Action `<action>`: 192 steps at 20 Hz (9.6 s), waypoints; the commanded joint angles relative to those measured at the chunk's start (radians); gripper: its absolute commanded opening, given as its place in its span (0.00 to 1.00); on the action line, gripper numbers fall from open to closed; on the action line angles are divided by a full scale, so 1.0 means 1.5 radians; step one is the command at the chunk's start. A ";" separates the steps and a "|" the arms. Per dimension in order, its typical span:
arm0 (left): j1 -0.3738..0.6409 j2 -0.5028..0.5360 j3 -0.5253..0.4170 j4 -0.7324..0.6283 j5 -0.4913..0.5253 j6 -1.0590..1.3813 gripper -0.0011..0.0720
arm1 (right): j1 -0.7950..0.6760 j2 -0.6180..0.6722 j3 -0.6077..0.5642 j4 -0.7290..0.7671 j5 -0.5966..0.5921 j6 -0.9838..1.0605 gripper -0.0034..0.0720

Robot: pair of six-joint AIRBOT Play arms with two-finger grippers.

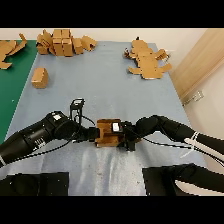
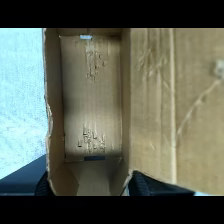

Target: Fold the box.

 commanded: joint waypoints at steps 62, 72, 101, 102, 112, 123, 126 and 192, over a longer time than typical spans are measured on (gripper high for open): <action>-0.093 -0.226 0.154 0.015 -0.012 0.010 0.03 | 0.000 0.000 0.000 0.000 -0.001 0.000 0.73; -0.093 -0.225 0.154 0.012 -0.018 0.011 0.46 | 0.001 0.000 0.000 0.000 -0.001 0.000 0.73; -0.020 -0.100 0.160 0.043 -0.151 0.059 0.03 | 0.000 0.000 0.000 0.000 -0.001 0.000 0.73; -0.020 -0.100 0.160 0.053 -0.154 0.080 0.03 | 0.000 0.000 0.000 0.000 -0.001 0.000 0.73; 0.356 -0.152 0.076 -0.352 -0.101 1.136 0.03 | 0.000 0.000 0.000 0.000 -0.001 0.000 0.73; 0.360 -0.199 -0.014 -0.543 -0.027 1.629 0.02 | 0.001 0.000 0.000 0.000 0.000 0.000 0.73; 0.360 -0.147 -0.108 -0.544 0.001 1.740 0.03 | 0.000 0.000 0.000 0.000 0.000 0.000 0.73; 0.161 -0.178 -0.119 -0.579 0.167 1.623 0.85 | 0.000 0.000 0.000 -0.011 0.000 0.000 0.73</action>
